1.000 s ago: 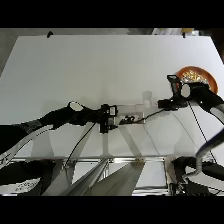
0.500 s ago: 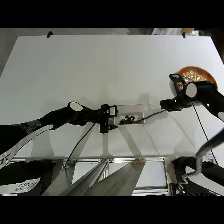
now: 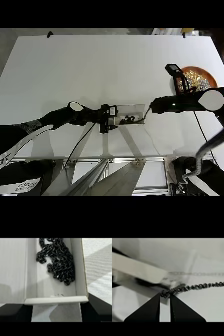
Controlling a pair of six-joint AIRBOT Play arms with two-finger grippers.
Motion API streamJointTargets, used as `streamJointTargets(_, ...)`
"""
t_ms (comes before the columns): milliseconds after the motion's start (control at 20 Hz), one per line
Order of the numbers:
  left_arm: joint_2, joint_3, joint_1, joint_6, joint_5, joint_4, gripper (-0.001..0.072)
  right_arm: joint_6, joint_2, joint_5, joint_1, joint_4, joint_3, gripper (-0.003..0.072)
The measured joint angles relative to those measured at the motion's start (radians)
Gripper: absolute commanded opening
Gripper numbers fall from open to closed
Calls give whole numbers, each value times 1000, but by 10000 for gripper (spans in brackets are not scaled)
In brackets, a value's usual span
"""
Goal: Fold the box and place the chain.
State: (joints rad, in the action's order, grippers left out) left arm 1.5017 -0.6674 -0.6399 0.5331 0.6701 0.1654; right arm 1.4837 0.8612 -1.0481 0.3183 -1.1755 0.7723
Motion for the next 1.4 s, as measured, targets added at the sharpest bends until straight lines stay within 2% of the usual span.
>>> streamJointTargets(200, 0, 0, 0, 0, 0, 0, 170, -3, -24, 80, 140, 106, 0, 12)
streamJointTargets(400, 0, 0, 0, 0, 0, 0, 170, 21, -25, 172, 256, 147, 0, 12)
streamJointTargets(700, 0, 0, 0, 0, 0, 0, 170, 45, 33, 220, 309, 128, 0, 22)
streamJointTargets(800, 0, 0, 0, 0, 0, 0, 170, 56, 56, 222, 313, 102, 0, 228)
streamJointTargets(1100, 0, 0, 0, 0, 0, 0, 170, 52, 76, 191, 266, 63, 44, 234)
streamJointTargets(1200, 0, 0, 0, 0, 0, 0, 170, 41, 76, 162, 208, 58, 88, 229)
streamJointTargets(1300, 0, 0, 0, 0, 0, 0, 170, 34, 77, 144, 134, 39, 124, 184)
streamJointTargets(1400, 0, 0, 0, 0, 0, 0, 170, 31, 84, 124, 52, -1, 144, 183)
